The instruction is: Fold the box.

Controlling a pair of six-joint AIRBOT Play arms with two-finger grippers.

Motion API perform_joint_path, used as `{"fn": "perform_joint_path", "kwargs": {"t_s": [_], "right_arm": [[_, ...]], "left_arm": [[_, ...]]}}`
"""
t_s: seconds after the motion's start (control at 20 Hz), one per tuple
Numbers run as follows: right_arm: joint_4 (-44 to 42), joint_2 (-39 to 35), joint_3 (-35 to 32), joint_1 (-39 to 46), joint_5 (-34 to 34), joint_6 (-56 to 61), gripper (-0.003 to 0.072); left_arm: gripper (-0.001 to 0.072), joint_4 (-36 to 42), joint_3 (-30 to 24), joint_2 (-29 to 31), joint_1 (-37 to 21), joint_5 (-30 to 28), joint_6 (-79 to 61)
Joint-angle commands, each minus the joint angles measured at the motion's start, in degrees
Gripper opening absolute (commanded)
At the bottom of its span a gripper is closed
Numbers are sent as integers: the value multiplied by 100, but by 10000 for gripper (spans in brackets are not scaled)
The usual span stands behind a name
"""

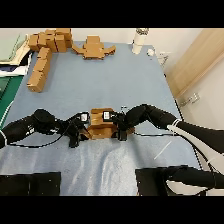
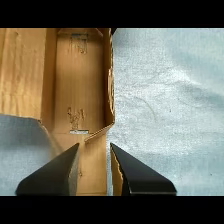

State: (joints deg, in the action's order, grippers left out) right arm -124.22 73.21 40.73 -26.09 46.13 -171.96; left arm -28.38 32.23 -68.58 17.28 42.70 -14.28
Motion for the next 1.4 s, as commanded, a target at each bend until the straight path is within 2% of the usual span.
{"fn": "perform_joint_path", "kwargs": {"t_s": [0.0,0.35,0.55,0.75,0.9,0.95,1.0,1.05,1.35], "right_arm": [[-2,4,2,-2,-2,0,514],[-2,4,2,-2,0,0,514],[-2,4,2,-2,-2,0,514],[0,4,2,-2,-2,0,513],[-2,4,2,-2,0,0,513],[-2,4,2,-4,0,0,514],[-2,4,2,-4,0,0,514],[-2,4,2,-4,-2,0,514],[-2,4,2,-2,0,0,514]], "left_arm": [[313,-22,-4,7,-24,28,264],[313,-400,-9,7,-249,-81,640],[314,-332,20,4,-111,-372,498],[314,46,50,-2,205,-695,-28],[311,186,70,0,330,-616,-197],[298,186,68,-2,350,-597,-229],[233,208,68,-2,376,-612,-271],[209,269,68,-2,385,-629,-308],[214,909,68,-179,568,-828,-868]]}}
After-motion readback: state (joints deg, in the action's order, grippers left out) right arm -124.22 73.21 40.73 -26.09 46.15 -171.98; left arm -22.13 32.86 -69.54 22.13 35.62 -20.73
